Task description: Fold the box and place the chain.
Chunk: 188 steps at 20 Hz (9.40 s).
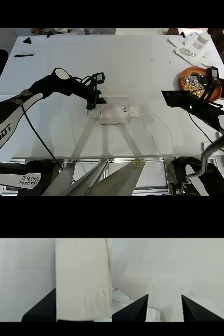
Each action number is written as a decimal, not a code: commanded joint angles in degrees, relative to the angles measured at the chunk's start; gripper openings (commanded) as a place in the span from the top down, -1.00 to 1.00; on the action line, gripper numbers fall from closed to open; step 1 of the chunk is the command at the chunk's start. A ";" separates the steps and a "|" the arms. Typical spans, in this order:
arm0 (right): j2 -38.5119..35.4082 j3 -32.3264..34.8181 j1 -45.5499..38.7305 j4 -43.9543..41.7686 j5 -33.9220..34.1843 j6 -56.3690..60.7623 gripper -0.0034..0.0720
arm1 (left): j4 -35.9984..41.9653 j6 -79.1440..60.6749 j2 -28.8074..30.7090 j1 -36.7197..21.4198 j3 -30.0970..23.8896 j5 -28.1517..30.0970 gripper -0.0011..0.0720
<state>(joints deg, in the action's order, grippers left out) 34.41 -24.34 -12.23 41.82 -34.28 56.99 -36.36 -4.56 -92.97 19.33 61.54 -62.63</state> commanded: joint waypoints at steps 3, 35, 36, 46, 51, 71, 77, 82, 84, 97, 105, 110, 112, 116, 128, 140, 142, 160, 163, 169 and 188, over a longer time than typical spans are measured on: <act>-0.07 -0.07 -0.04 0.09 -1.33 0.02 -0.29 | 0.13 -2.56 -2.14 0.33 -0.04 2.84 0.95; -0.07 -0.07 -0.02 0.04 -7.02 -5.60 -0.30 | -2.73 -8.31 0.17 0.39 -0.04 2.84 0.95; -0.07 -0.07 -0.04 0.07 -7.02 -5.62 -0.30 | -2.71 -8.28 0.17 0.39 -0.04 2.86 0.95; -0.37 -0.17 0.02 -1.36 -12.81 -12.09 -0.34 | -2.69 -8.26 0.20 0.39 -0.04 2.80 0.95; -0.72 -0.48 0.02 -11.37 -30.97 -37.07 -0.84 | -2.69 -8.26 0.20 0.39 -0.04 2.82 0.95; -0.52 2.12 10.64 1.25 -26.93 -48.52 -0.91 | -2.69 -8.26 0.20 0.39 -0.04 2.82 0.95; 7.37 2.45 24.17 2.91 -13.88 -51.17 -0.91 | -2.69 -8.26 0.20 0.39 -0.02 2.80 0.95; 20.24 2.43 24.20 -10.21 -3.50 -63.49 -0.91 | -2.69 -8.26 0.20 0.39 -0.02 2.80 0.95; 24.30 2.43 24.81 -15.67 -2.69 -68.54 -0.91 | -2.69 -8.26 0.20 0.39 -0.02 2.82 0.95; 32.28 -0.55 30.77 -30.49 12.87 -70.79 -0.91 | -2.69 -8.26 0.20 0.39 -0.02 2.80 0.95; 36.33 -6.03 30.49 -17.33 10.58 -55.12 -0.91 | -2.69 -8.26 0.20 0.39 -0.04 2.80 0.95; 36.33 -6.03 28.28 -6.21 5.51 -46.51 -0.91 | -2.69 -8.26 0.20 0.39 -0.02 2.80 0.95; 36.39 -6.19 26.77 -6.21 6.49 -46.90 -0.91 | -2.69 -8.26 0.20 0.39 -0.02 2.80 0.95; 39.21 -10.12 23.47 -4.90 -0.90 -50.71 -0.91 | -2.69 -8.26 0.20 0.39 -0.04 2.80 0.95; 41.68 -14.21 24.17 7.85 -8.22 -48.68 -0.91 | -2.69 -8.26 0.20 0.39 -0.02 2.82 0.95; 41.92 -14.23 26.25 -1.95 -1.09 -44.72 -0.91 | -2.69 -8.26 0.20 0.39 -0.02 2.80 0.95; 41.92 -14.23 26.25 -1.77 -0.90 -44.78 -0.91 | -2.69 -8.26 0.20 0.39 -0.02 2.80 0.95; 48.65 -23.17 21.40 -3.28 -8.68 -57.57 -0.91 | -2.69 -8.26 0.20 0.39 -0.02 2.80 0.95; 50.31 -23.19 21.40 -4.98 -13.33 -60.92 -0.91 | -2.69 -8.26 0.20 0.39 -0.02 2.80 0.95; 53.99 -23.30 21.38 -10.91 -15.91 -66.49 -0.91 | -2.69 -8.26 0.20 0.39 -0.02 2.80 0.95; 58.62 -23.28 21.38 -14.91 -16.11 -71.01 -0.91 | -2.69 -8.26 0.20 0.39 -0.02 2.80 0.95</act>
<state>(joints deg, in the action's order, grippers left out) 92.99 -47.66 9.13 26.15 -50.41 -13.98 -39.03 -12.82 -92.77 19.70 61.47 -59.86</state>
